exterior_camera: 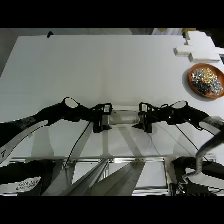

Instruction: Fold the box and place the chain.

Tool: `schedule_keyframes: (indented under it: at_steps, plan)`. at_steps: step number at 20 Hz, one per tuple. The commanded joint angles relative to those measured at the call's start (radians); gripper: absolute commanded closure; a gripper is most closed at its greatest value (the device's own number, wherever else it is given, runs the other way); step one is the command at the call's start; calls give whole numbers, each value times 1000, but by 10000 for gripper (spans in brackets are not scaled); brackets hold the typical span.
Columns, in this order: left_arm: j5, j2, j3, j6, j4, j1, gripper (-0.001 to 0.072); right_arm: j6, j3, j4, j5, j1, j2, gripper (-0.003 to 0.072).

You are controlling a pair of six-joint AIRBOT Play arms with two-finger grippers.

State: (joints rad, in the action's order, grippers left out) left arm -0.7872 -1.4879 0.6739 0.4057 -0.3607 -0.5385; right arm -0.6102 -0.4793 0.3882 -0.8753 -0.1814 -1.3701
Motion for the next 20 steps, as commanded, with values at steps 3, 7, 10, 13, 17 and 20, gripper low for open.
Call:
schedule_keyframes:
  at_steps: [3, 7, 10, 13, 17, 20]
  plan:
    - [-1, 0, -8, 85, 77, 1, 14, 0, -1, 0, 0, 0, 1, 273]
    - [2, -1, -8, 85, 81, 1, 17, 0, -1, 0, 0, 0, 1, 273]
    - [3, -1, -16, 85, 82, 3, 18, 0, -1, 0, 0, 0, 1, 273]
    - [2, 2, -31, 94, 88, 3, 18, 0, -1, 0, 0, 0, 1, 273]
    - [3, 2, -31, 94, 93, 3, 33, 0, -1, 0, 0, 0, 1, 273]
    - [3, 2, -31, 95, 93, 3, 90, 0, -1, 0, 0, 0, 1, 273]
